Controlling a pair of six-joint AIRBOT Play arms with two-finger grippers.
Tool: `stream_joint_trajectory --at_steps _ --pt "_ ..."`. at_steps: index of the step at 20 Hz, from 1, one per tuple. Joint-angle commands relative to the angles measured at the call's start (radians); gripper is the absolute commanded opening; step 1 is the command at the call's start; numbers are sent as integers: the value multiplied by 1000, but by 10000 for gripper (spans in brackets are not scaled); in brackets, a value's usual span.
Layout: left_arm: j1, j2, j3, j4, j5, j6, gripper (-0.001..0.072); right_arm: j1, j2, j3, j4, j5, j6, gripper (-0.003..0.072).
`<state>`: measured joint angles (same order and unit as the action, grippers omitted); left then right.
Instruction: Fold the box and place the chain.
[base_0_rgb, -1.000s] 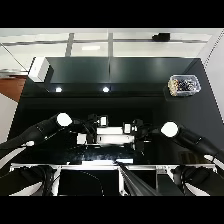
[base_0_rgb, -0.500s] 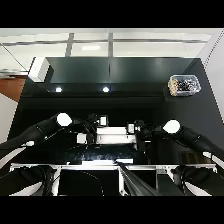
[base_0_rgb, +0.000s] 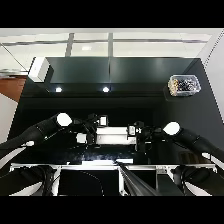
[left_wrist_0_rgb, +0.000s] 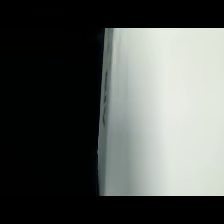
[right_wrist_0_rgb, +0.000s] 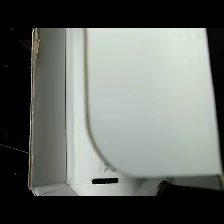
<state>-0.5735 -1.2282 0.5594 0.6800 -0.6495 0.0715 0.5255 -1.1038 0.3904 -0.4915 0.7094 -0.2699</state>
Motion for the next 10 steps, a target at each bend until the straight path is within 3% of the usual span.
stream_joint_trajectory --at_steps 1,10 --pt "0 0 0 0 0 0 23 0 -1 -1 9 -8 -6 703" --pt "0 0 0 0 0 0 23 43 -5 -1 -18 -79 46 702"
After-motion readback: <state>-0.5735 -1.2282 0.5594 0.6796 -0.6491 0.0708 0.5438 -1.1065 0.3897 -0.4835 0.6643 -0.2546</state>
